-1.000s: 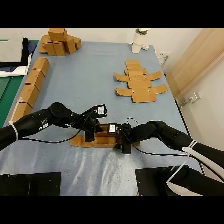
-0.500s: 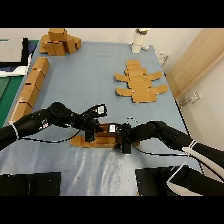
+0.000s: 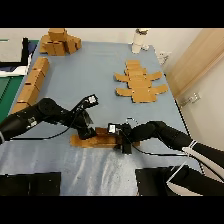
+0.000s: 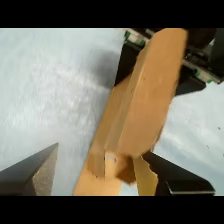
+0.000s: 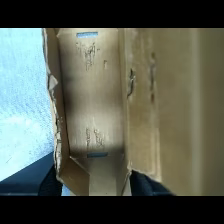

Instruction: Fold the box.

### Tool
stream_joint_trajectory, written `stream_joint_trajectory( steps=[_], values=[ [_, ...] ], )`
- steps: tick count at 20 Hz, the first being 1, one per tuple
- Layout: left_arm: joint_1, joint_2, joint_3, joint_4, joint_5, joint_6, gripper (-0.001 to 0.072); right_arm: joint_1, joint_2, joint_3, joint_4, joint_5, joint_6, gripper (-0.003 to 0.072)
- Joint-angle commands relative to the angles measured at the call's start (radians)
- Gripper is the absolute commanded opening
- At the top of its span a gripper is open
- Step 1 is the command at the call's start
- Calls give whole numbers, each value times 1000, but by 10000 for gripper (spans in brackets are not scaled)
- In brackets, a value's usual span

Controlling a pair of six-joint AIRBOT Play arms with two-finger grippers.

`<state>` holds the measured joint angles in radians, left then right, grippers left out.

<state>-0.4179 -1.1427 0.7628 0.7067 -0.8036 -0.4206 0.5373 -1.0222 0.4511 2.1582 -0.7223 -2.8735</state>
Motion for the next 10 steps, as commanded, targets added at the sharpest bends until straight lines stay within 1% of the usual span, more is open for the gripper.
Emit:
stream_joint_trajectory(
  steps=[1, 3, 5, 6, 7, 8, 10],
  values=[
    [51, 100, 1, 225, -171, -278, 697, 0, -1, 1, 1, 2, 0, 505],
    [56, 132, 1, 313, -262, -410, 697, 1, -1, 1, 1, 2, 0, 505],
    [56, 131, 0, 325, -333, -535, 693, 7, -1, 1, 1, 2, 0, 505],
    [56, 126, 0, 313, -369, -583, 533, 11, -1, 1, 1, 2, 0, 505],
    [56, 120, -3, 280, -413, -599, 203, 13, -1, 1, 0, 2, 0, 505],
    [51, 118, -10, 236, -443, -593, 14, 13, -1, 1, 1, 2, 0, 505],
    [25, 118, -25, 117, -468, -594, 12, 13, -1, 1, 1, 2, 0, 507]
  ],
)
